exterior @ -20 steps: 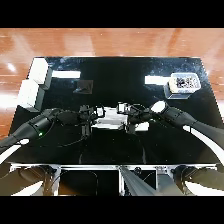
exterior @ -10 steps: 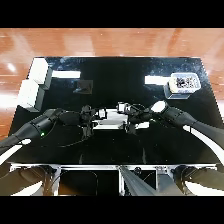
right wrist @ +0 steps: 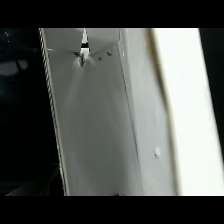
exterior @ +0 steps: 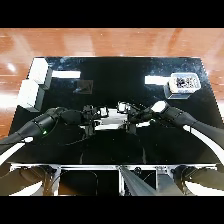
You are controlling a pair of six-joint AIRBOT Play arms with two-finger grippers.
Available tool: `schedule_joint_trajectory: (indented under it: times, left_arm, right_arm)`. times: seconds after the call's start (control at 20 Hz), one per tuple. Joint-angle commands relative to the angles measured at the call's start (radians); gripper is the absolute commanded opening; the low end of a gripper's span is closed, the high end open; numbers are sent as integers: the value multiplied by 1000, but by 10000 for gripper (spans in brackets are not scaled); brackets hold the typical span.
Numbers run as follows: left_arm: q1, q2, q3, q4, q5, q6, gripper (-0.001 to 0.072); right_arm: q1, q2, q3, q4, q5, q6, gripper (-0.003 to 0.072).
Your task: Fold the box and place the chain.
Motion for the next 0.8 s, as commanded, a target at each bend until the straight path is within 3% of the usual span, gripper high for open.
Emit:
schedule_joint_trajectory:
  times: [0.0,0.25,0.45,0.5,0.6,0.65,0.7,0.75]
  left_arm:
    - [0,-4,3,1,0,2,266]
    - [0,-4,3,1,11,0,460]
    - [0,-4,3,1,15,0,460]
    - [0,-4,3,1,22,0,438]
    - [0,-4,3,1,29,0,301]
    - [0,-4,3,1,28,0,304]
    - [0,-4,3,1,24,-1,339]
    - [0,-4,3,1,19,-3,472]
  right_arm:
    - [1,-1,1,0,2,-1,559]
    - [1,-1,1,0,3,-1,559]
    - [1,-1,1,0,3,-1,558]
    - [1,-1,1,0,3,-1,558]
    - [1,-1,1,0,3,-1,559]
    - [1,-1,1,0,3,-1,558]
    - [1,-1,1,0,3,-1,558]
    - [1,-1,1,0,3,-1,558]
